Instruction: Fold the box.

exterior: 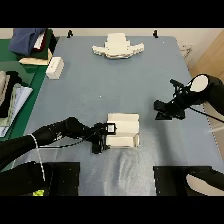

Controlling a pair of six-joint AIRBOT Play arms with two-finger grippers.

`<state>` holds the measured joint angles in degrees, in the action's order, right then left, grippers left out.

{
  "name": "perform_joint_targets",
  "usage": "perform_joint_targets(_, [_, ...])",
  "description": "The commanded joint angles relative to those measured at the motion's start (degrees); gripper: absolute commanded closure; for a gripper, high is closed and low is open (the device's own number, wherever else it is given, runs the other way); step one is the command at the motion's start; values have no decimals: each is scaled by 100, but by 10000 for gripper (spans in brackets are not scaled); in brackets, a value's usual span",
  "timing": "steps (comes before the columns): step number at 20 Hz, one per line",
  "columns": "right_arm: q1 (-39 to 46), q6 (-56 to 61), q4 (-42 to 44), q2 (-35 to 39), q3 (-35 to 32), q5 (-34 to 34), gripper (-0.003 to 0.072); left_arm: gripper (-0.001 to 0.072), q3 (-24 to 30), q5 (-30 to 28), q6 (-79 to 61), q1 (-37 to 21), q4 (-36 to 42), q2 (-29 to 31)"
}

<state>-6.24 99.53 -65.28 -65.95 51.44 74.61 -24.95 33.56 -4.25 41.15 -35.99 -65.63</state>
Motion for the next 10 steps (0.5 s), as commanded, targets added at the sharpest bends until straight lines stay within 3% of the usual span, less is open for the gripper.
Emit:
perform_joint_targets(1, [793,-2181,2404,-1204,4,20,684,297,0,4,2,-4,0,-2])
perform_joint_targets(5, [560,-3320,3845,-2022,197,516,683,297,0,-2,2,-4,0,-2])
perform_joint_targets(10, [-225,-3912,4017,-1895,407,1086,683,297,0,-2,0,-4,-2,-2])
